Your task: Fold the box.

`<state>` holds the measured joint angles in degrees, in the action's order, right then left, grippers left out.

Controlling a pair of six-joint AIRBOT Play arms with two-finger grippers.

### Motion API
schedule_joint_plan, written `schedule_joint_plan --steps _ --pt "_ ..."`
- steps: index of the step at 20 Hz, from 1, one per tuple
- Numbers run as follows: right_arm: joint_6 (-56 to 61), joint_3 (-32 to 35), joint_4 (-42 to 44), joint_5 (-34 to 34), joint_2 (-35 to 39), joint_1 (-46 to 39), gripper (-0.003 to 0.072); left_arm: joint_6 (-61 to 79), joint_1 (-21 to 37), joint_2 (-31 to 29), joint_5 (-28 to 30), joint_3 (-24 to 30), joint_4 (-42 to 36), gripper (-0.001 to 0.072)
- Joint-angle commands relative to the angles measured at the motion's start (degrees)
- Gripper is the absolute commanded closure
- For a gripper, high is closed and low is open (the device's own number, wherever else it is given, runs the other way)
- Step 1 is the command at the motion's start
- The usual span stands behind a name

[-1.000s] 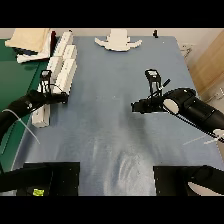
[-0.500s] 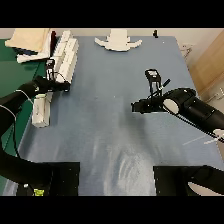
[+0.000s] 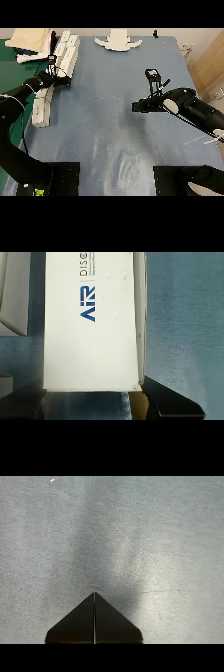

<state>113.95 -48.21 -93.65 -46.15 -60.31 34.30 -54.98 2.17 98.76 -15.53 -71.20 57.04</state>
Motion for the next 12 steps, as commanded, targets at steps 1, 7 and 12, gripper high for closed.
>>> schedule_joint_plan --steps 1,7,12 --pt "0.02 -0.04 -0.04 0.02 -0.07 -0.04 0.0683 0.09 0.04 2.93 -1.75 -4.57 0.04 0.0401" --pt "0.02 -0.04 -0.28 0.07 -0.09 -0.04 0.0683 0.11 0.04 5.77 0.31 -6.71 2.82 0.0401" --pt "0.02 -0.04 -0.55 0.07 -0.09 -0.04 0.0684 0.04 -0.04 5.9 0.35 -6.69 2.78 0.0401"
